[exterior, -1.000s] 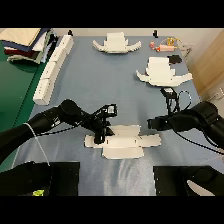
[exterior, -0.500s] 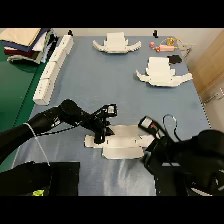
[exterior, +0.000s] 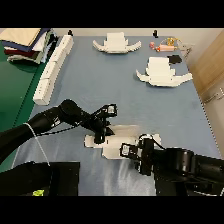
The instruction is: Fold the box.
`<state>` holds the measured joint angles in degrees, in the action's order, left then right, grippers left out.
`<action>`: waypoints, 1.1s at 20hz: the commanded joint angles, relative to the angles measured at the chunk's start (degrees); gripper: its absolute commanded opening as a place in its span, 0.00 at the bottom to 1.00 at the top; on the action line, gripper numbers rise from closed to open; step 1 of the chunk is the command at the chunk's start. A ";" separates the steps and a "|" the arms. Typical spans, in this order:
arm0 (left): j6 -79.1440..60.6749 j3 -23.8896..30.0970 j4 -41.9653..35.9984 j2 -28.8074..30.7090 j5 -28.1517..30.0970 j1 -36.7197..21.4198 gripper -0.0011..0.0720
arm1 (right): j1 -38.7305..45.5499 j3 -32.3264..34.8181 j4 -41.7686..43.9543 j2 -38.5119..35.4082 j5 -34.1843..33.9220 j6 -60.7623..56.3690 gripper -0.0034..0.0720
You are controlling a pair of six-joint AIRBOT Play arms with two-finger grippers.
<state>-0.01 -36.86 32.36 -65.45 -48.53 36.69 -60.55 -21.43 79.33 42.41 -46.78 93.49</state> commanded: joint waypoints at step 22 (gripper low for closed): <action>0.00 0.02 0.00 -0.04 0.00 0.07 0.04 | 8.52 -4.87 -3.89 0.37 -1.14 -1.75 1.00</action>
<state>0.01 -36.86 32.36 -65.45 -48.53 36.73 -56.64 -26.94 67.09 43.09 -52.34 77.80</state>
